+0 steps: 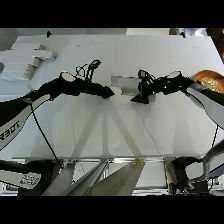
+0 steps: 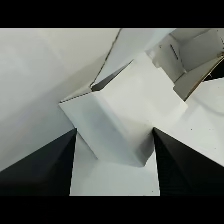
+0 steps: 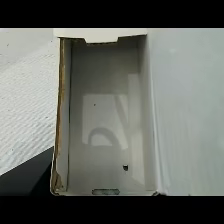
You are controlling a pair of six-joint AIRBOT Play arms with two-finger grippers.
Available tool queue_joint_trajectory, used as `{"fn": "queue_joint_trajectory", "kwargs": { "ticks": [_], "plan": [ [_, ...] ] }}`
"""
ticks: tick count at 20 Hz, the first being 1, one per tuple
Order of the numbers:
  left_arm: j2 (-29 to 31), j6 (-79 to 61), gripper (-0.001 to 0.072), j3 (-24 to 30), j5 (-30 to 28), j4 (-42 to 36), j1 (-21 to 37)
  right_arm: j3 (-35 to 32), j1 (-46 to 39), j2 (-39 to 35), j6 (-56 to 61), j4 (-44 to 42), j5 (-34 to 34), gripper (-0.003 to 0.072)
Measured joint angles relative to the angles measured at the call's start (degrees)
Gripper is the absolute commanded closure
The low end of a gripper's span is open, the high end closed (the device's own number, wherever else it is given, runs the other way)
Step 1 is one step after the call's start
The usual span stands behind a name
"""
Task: Fold the box and place the chain.
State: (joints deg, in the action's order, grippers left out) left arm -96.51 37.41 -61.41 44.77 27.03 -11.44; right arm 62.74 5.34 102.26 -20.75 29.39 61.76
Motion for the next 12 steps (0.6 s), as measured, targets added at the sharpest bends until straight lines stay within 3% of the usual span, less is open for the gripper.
{"fn": "queue_joint_trajectory", "kwargs": {
  "ticks": [4,5,6,8,10,12],
  "plan": [
    [0.0,4.9,0.0222,0.0,-0.9,4.6,-0.5,0.0,0.0,0.0,-0.1,0.1,0.2,0.0268],
    [0.0,5.7,0.0242,0.0,-1.0,5.4,-0.6,0.0,0.0,0.0,-0.1,0.1,0.2,0.0268],
    [0.2,6.3,0.0315,0.0,-1.1,6.2,-0.8,0.0,0.0,0.0,-0.1,0.1,0.2,0.0268],
    [0.8,7.1,0.0325,0.0,-1.2,7.3,-1.0,0.0,0.0,0.0,-0.1,0.1,0.3,0.0268],
    [1.5,8.3,0.03,0.0,-1.4,8.5,-1.1,0.0,0.0,0.0,-0.2,0.0,0.5,0.0268],
    [2.1,9.8,0.0196,0.1,-1.7,9.5,-1.1,0.0,0.0,0.0,-0.2,0.0,0.6,0.0268]
  ]
}}
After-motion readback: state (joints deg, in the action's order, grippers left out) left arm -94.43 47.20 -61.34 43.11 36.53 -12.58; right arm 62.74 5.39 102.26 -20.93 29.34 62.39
